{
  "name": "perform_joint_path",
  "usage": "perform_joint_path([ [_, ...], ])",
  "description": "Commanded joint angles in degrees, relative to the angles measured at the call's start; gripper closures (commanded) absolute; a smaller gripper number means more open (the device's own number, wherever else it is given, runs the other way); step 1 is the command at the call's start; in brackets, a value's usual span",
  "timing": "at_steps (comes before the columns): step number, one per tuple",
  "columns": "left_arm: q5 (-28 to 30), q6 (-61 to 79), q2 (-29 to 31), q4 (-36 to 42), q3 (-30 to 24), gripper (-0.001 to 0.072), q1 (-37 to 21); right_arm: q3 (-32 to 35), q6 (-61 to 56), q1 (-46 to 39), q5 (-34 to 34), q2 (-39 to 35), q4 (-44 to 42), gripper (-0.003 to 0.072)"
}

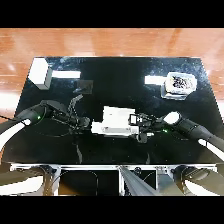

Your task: Fold the box and place the chain.

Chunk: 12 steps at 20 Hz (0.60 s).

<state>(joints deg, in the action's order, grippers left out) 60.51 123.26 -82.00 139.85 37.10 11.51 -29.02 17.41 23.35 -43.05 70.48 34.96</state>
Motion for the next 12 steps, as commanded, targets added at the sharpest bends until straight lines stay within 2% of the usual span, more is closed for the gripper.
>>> perform_joint_path([
  [1,-0.7,1.0,0.0,0.7,-0.4,0.0688,0.4,0.0,0.0,0.0,0.0,0.0,0.0,0.0119],
  [4,1.4,0.7,0.0,0.6,-0.3,0.0685,0.0,0.0,0.0,0.0,0.0,0.0,0.0,0.012],
  [5,2.4,0.6,0.2,0.6,-0.3,0.0629,-0.4,0.0,0.0,0.0,0.0,0.1,0.0,0.0119],
  [6,3.1,0.6,0.5,0.6,-0.3,0.0502,-0.9,0.0,0.0,0.0,0.0,0.0,0.0,0.0119],
  [7,4.0,0.6,1.0,0.6,-0.2,0.0342,-1.5,0.0,0.0,0.0,0.0,0.1,0.0,0.0119],
  [9,5.8,0.6,1.9,0.7,0.6,0.0299,-2.2,0.0,0.0,0.0,0.0,0.1,0.0,0.0119],
  [10,6.8,0.6,2.2,0.8,1.2,0.0224,-2.1,0.0,0.0,0.0,0.0,0.0,0.0,0.0119],
  [12,8.2,0.6,2.2,1.6,2.5,0.0119,-1.2,0.0,0.0,0.0,0.0,0.1,0.0,0.012],
])
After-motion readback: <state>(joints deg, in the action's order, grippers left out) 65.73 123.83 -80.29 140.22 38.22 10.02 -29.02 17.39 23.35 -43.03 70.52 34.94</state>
